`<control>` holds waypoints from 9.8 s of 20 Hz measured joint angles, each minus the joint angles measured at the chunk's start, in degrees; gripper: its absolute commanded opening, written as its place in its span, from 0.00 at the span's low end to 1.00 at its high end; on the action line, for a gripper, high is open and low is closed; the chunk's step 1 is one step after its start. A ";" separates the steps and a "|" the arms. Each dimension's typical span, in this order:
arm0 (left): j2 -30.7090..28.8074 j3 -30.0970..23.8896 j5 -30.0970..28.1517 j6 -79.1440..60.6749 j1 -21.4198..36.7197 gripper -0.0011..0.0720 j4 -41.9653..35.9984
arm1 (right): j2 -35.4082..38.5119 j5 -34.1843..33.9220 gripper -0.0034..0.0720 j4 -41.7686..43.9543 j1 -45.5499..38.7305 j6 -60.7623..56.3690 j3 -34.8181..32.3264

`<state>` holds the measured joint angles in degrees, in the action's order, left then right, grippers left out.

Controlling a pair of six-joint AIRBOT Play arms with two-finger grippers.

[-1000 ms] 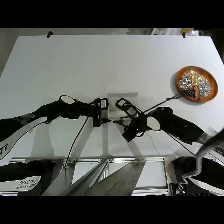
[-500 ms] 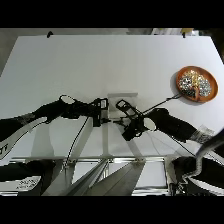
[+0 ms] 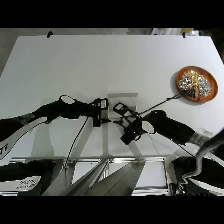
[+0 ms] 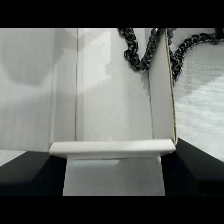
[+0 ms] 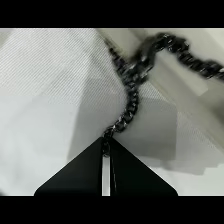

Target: Fold the box and place the chain.

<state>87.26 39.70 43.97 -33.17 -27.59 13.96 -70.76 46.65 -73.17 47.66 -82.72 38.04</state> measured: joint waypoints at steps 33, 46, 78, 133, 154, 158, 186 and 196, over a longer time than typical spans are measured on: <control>0.00 0.00 0.00 0.00 0.00 0.03 -0.02 | 11.13 11.54 0.07 -7.87 -8.13 0.22 32.28; 0.00 0.00 0.00 0.00 0.00 0.03 -0.02 | -3.98 14.14 0.07 -2.47 -8.13 0.85 24.74; 0.00 0.00 0.02 0.00 0.00 0.03 -0.02 | -10.84 18.97 0.50 -9.20 -32.72 -2.62 19.08; 0.00 0.00 0.02 0.00 0.00 0.03 -0.02 | -2.03 4.55 0.43 14.86 -11.78 6.08 18.82; 0.00 0.00 0.02 0.02 0.00 0.03 -0.02 | -6.54 13.90 0.60 -10.27 -35.01 -4.09 16.94; 0.00 0.00 0.02 0.02 0.00 0.03 -0.02 | -9.38 13.05 0.57 -10.88 -35.23 -5.46 16.79; 0.00 0.00 0.02 0.02 0.00 0.03 -0.02 | 4.70 16.61 0.07 -2.32 -25.31 -2.54 16.68; 0.00 0.00 0.02 0.02 0.00 0.03 -0.02 | 8.33 5.77 0.07 11.41 -12.74 -0.94 16.68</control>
<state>87.26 39.70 43.99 -33.15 -27.59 13.93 -62.43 52.42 -61.76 34.92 -83.66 54.72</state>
